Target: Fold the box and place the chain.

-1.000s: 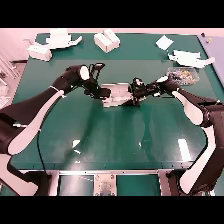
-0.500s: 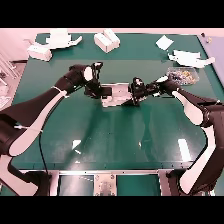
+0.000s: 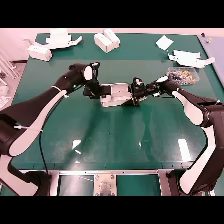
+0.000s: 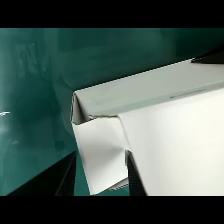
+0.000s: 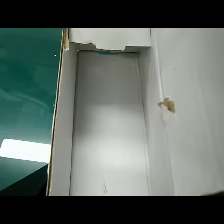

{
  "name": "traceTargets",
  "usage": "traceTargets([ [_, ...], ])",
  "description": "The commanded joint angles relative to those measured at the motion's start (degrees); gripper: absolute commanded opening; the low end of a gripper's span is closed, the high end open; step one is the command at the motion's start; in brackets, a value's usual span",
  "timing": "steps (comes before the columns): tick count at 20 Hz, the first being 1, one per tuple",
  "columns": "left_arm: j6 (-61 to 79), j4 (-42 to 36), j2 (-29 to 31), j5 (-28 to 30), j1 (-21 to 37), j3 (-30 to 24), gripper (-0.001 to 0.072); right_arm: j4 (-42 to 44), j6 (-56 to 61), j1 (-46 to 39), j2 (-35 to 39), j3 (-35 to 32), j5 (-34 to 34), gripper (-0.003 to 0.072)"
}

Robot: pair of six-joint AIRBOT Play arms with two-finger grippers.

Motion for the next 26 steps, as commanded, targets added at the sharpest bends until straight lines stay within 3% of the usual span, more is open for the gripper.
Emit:
traceTargets([
  [1,-0.87,-0.2,0.0,0.72,-0.13,0.96,0.0376,0.0,0.02,0.02,0.02,0.02,0.0,0.0592],
  [18,-2.84,2.16,-0.7,2.67,-2.91,0.96,0.0358,0.0,0.02,0.02,0.02,0.02,0.0,0.0592],
  [26,-2.75,1.92,-0.7,6.27,-2.91,0.96,0.0358,0.0,0.02,0.02,0.02,0.02,0.0,0.0593],
])
